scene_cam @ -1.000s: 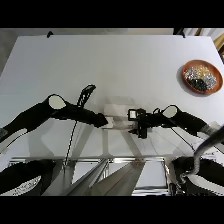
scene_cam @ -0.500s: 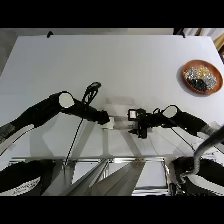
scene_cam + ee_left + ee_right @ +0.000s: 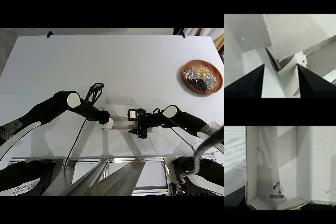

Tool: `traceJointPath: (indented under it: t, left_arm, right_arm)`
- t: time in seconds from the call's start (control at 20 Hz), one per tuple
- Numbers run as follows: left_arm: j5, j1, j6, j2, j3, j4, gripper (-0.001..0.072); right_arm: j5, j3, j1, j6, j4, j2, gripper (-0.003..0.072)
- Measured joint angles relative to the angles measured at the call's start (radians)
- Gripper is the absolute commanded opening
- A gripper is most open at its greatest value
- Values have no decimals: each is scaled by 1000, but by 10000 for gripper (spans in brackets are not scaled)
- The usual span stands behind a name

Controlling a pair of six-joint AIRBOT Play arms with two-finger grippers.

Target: Fold the box and place the chain.

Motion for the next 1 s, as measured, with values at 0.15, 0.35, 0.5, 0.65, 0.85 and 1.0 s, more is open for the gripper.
traceJointPath:
  t: [0.15, 0.35, 0.5, 0.65, 0.85, 1.0]
  left_arm:
    - [-17, -14, -41, -21, 32, 32, 463]
    - [-37, -35, -87, -57, 60, 52, 462]
    - [-67, -50, -132, -82, 79, 82, 453]
    - [-79, -60, -195, -93, 92, 109, 433]
    - [-89, -81, -299, -99, 97, 142, 430]
    - [-89, -100, -373, -100, 99, 174, 330]
  right_arm:
    - [0, 0, 0, 0, 0, 0, 301]
    - [0, 0, 0, 0, 0, 0, 301]
    - [0, 0, 0, 0, 0, 0, 301]
    - [0, 0, 0, 0, 0, 0, 301]
    - [0, 0, 0, 0, 0, 0, 301]
    - [0, 0, 0, 0, 0, 0, 301]
